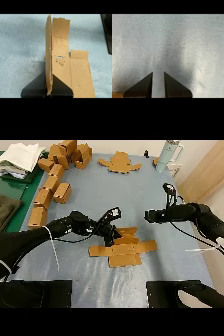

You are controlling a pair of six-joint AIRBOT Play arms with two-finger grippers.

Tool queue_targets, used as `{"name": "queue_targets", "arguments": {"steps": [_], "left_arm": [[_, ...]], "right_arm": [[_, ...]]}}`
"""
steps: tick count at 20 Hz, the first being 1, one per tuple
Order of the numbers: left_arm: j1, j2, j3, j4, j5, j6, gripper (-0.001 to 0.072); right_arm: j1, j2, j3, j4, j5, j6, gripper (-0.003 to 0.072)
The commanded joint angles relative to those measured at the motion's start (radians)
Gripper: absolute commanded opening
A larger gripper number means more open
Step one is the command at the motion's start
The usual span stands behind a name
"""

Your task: Fold the box.

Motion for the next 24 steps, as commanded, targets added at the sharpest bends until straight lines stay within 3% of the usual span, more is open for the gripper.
{"name": "queue_targets", "arguments": {"steps": [1, 2, 3, 6, 8, 10, 15, 24], "left_arm": [[0.002, 0.001, 0.000, 0.007, -0.008, 0.002, 0.0026], [0.002, 0.001, 0.000, 0.009, -0.008, 0.002, 0.0264], [0.002, 0.001, 0.000, 0.008, -0.008, -0.001, 0.0383], [0.002, 0.001, 0.001, 0.014, -0.006, -0.001, 0.0381], [0.002, 0.001, 0.001, 0.048, -0.007, -0.003, 0.0186], [0.002, 0.001, 0.001, 0.065, -0.007, -0.018, 0.0041], [0.002, 0.003, 0.001, 0.109, -0.006, -0.035, 0.0013], [-0.018, 0.050, -0.021, 0.045, -0.012, 0.016, 0.0012]], "right_arm": [[0.001, 0.000, 0.001, 0.000, 0.000, 0.000, 0.0217], [0.001, 0.000, 0.001, 0.000, 0.000, 0.000, 0.0218], [0.001, 0.000, 0.001, 0.000, 0.000, 0.000, 0.0217], [0.001, 0.000, 0.001, 0.000, 0.000, 0.000, 0.0217], [0.001, 0.000, 0.001, 0.000, 0.000, 0.000, 0.0217], [0.001, 0.000, 0.001, -0.001, 0.000, 0.000, 0.0217], [0.001, 0.000, 0.001, -0.007, 0.000, 0.000, 0.0217], [0.001, 0.000, 0.001, -0.008, 0.002, 0.000, 0.0217]]}}
